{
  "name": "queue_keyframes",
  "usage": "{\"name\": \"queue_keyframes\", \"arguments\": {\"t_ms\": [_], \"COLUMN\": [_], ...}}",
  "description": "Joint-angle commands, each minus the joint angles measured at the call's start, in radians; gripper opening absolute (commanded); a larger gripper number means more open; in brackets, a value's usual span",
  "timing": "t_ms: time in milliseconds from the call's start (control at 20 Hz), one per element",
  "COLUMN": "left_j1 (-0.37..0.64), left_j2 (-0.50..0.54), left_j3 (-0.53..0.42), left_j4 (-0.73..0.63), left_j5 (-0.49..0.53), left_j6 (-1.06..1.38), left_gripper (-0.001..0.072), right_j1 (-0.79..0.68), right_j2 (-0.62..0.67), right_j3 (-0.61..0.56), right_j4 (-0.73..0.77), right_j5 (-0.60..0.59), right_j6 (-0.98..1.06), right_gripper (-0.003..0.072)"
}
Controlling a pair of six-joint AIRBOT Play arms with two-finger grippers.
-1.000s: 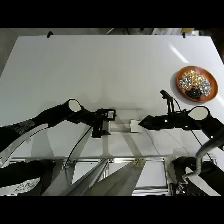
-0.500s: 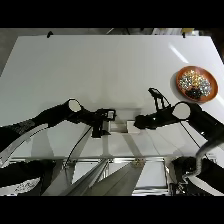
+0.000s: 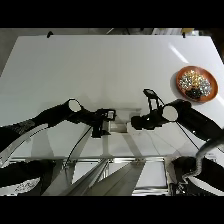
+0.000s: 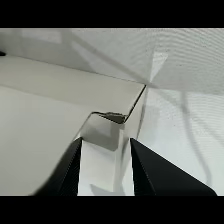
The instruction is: Fold the box and place the chain.
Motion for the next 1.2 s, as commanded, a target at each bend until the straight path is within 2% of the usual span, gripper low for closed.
{"name": "queue_keyframes", "arguments": {"t_ms": [0, 150, 500, 650, 1150], "left_j1": [0.000, 0.001, 0.000, 0.000, 0.000], "left_j2": [0.001, 0.001, 0.001, 0.001, 0.001], "left_j3": [0.000, 0.000, 0.000, 0.000, 0.000], "left_j4": [0.000, 0.000, 0.000, 0.000, 0.000], "left_j5": [0.000, 0.000, -0.002, -0.003, -0.004], "left_j6": [0.000, 0.000, 0.000, 0.000, 0.000], "left_gripper": [0.0315, 0.0315, 0.0315, 0.0315, 0.0315], "right_j1": [0.065, 0.090, 0.098, 0.138, 0.157], "right_j2": [-0.031, -0.051, -0.066, -0.092, -0.120], "right_j3": [0.030, 0.030, 0.030, 0.030, 0.029], "right_j4": [-0.175, -0.234, -0.193, -0.201, -0.219], "right_j5": [-0.014, -0.014, -0.089, -0.107, -0.062], "right_j6": [0.166, 0.233, 0.238, 0.238, 0.322], "right_gripper": [0.0288, 0.0288, 0.0287, 0.0260, 0.0189]}}
